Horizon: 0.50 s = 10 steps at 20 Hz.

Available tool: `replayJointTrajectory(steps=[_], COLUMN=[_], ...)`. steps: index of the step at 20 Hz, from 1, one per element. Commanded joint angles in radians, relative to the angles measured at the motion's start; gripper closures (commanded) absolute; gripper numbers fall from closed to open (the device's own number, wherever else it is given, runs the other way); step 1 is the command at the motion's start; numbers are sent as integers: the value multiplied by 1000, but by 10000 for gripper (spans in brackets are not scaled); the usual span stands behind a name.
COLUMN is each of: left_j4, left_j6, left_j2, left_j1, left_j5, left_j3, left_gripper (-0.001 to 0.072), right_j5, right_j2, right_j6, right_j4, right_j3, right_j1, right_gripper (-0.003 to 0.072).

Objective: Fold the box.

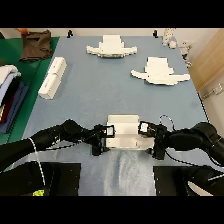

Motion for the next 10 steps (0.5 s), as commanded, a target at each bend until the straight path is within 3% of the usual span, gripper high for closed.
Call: replayJointTrajectory(steps=[1,5,6,9,10], left_j4=[0,0,0,0,0], left_j6=[0,0,0,0,0], left_j2=[0,0,0,0,0], left_j1=[1,1,1,1,1], left_j5=[0,0,-1,-1,-1], left_j3=[1,1,1,1,1], left_gripper=[248,248,247,248,248], right_j5=[141,193,194,187,185], right_j2=[-47,-94,-95,-95,-95], right_j6=[-206,-275,-275,-275,-275], right_j4=[41,96,105,150,163], right_j3=[-29,-29,-29,-29,-29], right_j1=[1,1,1,1,2], right_gripper=[-23,4,112,229,343])
